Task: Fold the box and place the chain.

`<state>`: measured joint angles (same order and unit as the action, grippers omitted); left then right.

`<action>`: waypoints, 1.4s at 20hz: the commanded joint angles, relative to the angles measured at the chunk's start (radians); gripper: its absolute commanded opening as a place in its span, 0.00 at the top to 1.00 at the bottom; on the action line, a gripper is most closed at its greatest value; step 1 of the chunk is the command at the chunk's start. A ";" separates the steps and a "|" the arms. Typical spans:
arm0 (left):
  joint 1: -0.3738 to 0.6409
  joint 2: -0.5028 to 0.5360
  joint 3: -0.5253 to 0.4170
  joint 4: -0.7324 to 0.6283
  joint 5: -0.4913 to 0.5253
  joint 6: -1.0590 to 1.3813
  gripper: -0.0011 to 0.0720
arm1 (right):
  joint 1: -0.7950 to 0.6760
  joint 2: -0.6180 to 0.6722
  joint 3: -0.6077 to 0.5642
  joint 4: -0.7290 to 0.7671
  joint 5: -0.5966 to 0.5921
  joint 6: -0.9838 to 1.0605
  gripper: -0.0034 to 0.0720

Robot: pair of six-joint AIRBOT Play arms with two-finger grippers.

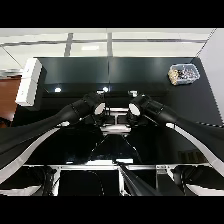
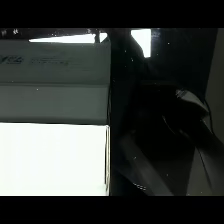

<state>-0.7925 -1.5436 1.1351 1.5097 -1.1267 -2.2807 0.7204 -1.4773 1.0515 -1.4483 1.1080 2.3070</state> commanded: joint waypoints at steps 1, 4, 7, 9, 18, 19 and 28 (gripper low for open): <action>0.001 -0.001 0.001 0.000 0.000 0.000 0.95 | 0.002 -0.004 0.001 0.001 -0.005 0.016 0.94; 0.001 -0.001 0.001 0.000 0.000 0.000 0.95 | 0.002 -0.004 0.001 0.005 -0.006 0.016 0.89; 0.001 -0.001 0.001 0.000 0.000 0.000 0.95 | 0.002 -0.004 0.001 0.008 -0.014 0.016 0.62; 0.001 -0.001 0.001 0.000 0.000 0.000 0.95 | 0.002 -0.004 0.001 0.008 -0.016 0.016 0.62; 0.001 -0.001 0.001 0.000 0.000 0.000 0.95 | -0.002 -0.004 0.006 0.010 -0.026 0.008 0.92; 0.001 -0.001 0.001 0.000 0.000 0.000 0.95 | -0.002 0.002 0.011 0.011 -0.024 -0.006 0.67; 0.001 -0.001 0.001 0.001 0.000 0.000 0.95 | -0.004 0.365 0.067 -0.382 0.223 -0.281 0.46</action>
<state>-0.7925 -1.5436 1.1355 1.5097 -1.1271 -2.2807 0.7174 -1.2388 1.1107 -1.5963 1.2324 2.1143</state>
